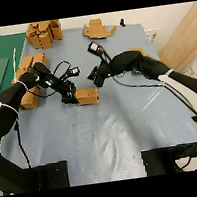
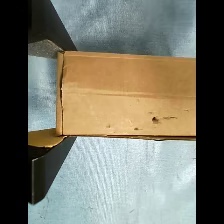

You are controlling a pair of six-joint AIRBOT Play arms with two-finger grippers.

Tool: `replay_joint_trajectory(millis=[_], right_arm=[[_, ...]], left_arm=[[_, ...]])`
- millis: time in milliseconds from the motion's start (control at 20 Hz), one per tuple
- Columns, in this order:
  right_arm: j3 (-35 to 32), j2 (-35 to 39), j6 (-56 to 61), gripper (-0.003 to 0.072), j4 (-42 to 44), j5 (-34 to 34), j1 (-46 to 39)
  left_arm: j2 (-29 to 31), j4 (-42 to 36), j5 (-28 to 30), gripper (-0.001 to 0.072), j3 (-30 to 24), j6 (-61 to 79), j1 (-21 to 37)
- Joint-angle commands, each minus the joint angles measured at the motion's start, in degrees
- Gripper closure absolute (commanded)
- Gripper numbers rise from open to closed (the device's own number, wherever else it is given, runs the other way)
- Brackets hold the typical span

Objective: Fold the box.

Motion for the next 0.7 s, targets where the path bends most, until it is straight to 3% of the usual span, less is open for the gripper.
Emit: replay_joint_trajectory(millis=[0,200,350,500,550,650], right_arm=[[-0.1,5.1,12.4,0.0682,-14.4,2.0,-0.6],[-0.9,9.5,30.8,0.0682,-31.5,1.9,-4.0],[-5.0,14.0,38.0,0.0682,-39.5,2.0,-7.8],[-10.7,18.0,38.3,0.0682,-39.9,2.1,-12.0],[-12.5,18.9,38.3,0.0682,-39.9,2.5,-13.1],[-16.0,20.2,38.3,0.0682,-39.8,4.6,-15.0]], left_arm=[[3.2,-0.2,1.4,0.0651,0.5,-0.2,0.4],[11.4,0.6,6.5,0.0649,1.7,-9.7,3.3],[19.2,6.7,7.4,0.0649,1.8,-22.1,8.3],[27.5,12.8,6.9,0.0642,1.7,-33.0,15.0],[30.2,13.1,7.0,0.0526,1.7,-35.0,17.7],[34.5,13.4,6.3,0.0513,1.7,-39.5,23.4]])
